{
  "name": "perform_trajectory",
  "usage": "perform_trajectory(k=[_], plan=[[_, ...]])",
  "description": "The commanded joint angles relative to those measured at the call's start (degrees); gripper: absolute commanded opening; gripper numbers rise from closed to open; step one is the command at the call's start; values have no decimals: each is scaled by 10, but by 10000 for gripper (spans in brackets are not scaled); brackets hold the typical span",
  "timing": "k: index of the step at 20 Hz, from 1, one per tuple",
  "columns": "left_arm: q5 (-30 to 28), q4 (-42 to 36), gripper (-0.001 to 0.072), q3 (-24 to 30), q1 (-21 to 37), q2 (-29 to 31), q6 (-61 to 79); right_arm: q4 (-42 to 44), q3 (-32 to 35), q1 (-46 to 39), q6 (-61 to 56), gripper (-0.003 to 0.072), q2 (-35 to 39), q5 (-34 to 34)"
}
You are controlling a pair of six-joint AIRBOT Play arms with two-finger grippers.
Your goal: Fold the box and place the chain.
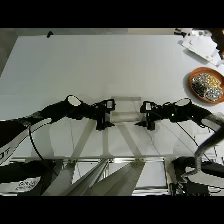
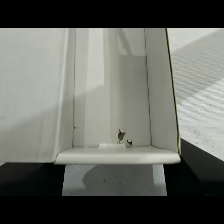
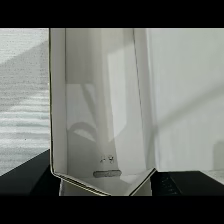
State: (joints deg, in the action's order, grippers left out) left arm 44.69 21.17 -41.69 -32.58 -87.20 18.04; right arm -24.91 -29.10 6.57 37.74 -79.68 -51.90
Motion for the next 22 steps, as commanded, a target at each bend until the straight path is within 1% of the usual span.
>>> perform_trajectory(k=[1, 2, 4, 5, 7, 22], plan=[[1, 1, 359, 0, 0, -3, 0, 1, 0, 0, 0, 298, 0, 1], [2, 1, 326, 0, -1, -3, 0, 1, 0, 0, 0, 298, 0, 1], [2, 1, 313, 0, -1, -3, 0, 0, 0, 0, 0, 298, 0, 1], [2, 1, 315, 0, -1, -3, 0, 0, 0, 0, 0, 298, 0, 1], [2, 1, 342, 0, -1, -3, 0, 0, 0, 0, 0, 298, 0, 1], [2, 1, 342, 0, 0, -2, -1, 2, 0, 0, 0, 298, 0, 1]])
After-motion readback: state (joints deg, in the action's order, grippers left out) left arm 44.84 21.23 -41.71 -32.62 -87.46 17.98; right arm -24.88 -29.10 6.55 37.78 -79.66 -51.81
